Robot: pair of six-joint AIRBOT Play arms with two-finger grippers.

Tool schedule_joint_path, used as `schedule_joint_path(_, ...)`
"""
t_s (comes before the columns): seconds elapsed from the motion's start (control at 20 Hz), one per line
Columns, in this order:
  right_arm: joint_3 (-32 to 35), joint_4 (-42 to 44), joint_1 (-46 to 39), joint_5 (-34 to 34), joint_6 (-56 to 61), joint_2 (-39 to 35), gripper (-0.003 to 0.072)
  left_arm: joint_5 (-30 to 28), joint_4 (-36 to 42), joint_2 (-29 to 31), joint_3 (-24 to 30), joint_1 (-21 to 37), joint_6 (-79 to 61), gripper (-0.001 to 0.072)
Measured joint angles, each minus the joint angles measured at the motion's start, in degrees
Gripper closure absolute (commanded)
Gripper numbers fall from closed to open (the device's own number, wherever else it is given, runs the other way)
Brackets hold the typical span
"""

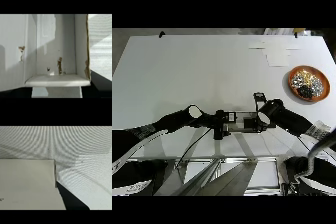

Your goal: Fold the box and place the chain.

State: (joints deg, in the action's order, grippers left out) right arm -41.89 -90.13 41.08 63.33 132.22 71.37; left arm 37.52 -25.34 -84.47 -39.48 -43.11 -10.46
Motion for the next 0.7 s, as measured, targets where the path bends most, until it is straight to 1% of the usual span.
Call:
schedule_joint_path(0.05,0.1,0.0,0.0,0.0,0.0,0.0,0.0547,0.0,0.0,0.0,0.0,0.0,0.0,0.05)
schedule_joint_path(0.1,0.1,-0.1,0.0,0.3,-0.2,0.0,0.0394,0.0,0.0,0.0,0.0,0.0,0.0,0.05)
schedule_joint_path(0.15,0.1,-0.1,0.0,1.2,-0.3,0.0,0.0335,0.0,0.0,0.0,0.0,0.0,0.0,0.05)
schedule_joint_path(0.3,0.1,-0.5,0.3,0.9,-2.1,-0.5,0.0336,0.0,0.0,0.0,0.0,0.0,0.0,0.05)
schedule_joint_path(0.45,0.1,-2.4,1.2,1.4,-5.0,-2.9,0.0337,0.0,0.0,0.0,0.0,0.0,0.0,0.05)
schedule_joint_path(0.55,0.0,-2.7,1.6,2.8,-8.7,-6.1,0.0343,0.0,0.0,0.0,0.0,0.0,0.0,0.05)
schedule_joint_path(0.7,-0.5,-2.5,1.4,7.5,-13.8,-13.3,0.0344,0.0,0.0,0.0,0.0,0.0,0.0,0.05)
